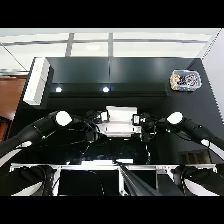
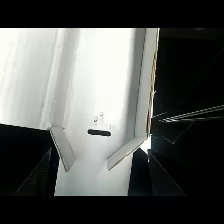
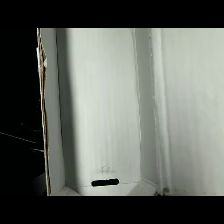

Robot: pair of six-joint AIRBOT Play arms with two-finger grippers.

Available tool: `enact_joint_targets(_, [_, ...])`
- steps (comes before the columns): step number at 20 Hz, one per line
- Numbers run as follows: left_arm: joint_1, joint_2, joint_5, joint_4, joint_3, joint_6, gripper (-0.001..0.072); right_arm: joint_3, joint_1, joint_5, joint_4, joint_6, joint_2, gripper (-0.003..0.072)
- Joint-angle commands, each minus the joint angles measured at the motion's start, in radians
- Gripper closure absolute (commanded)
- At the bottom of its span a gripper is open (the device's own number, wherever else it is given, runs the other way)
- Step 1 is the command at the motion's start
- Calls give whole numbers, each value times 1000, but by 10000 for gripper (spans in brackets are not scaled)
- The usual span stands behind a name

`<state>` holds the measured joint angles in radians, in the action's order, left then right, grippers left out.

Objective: Fold the box and place the chain.

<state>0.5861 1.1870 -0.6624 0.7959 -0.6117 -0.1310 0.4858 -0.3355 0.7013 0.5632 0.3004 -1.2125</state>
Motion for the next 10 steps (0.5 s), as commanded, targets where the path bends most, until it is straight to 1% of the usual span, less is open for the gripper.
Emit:
enact_joint_targets(1, [-8,0,-2,-1,1,-3,42,0,-1,0,0,0,0,216])
enact_joint_targets(2, [-12,1,-3,0,-1,-3,152,0,-1,0,0,0,0,216])
enact_joint_targets(3, [-20,3,-13,3,-6,0,156,0,-1,0,0,0,0,216])
enact_joint_targets(5, [-29,14,-48,-5,-21,5,387,0,-1,0,0,0,0,216])
enact_joint_targets(6, [-27,24,-63,-24,-26,5,424,0,-1,0,0,0,0,216])
enact_joint_targets(9, [-27,57,-71,-109,-28,35,426,0,-1,0,0,0,0,216])
enact_joint_targets(10, [-28,66,-69,-137,-28,39,441,0,-1,0,0,0,0,216])
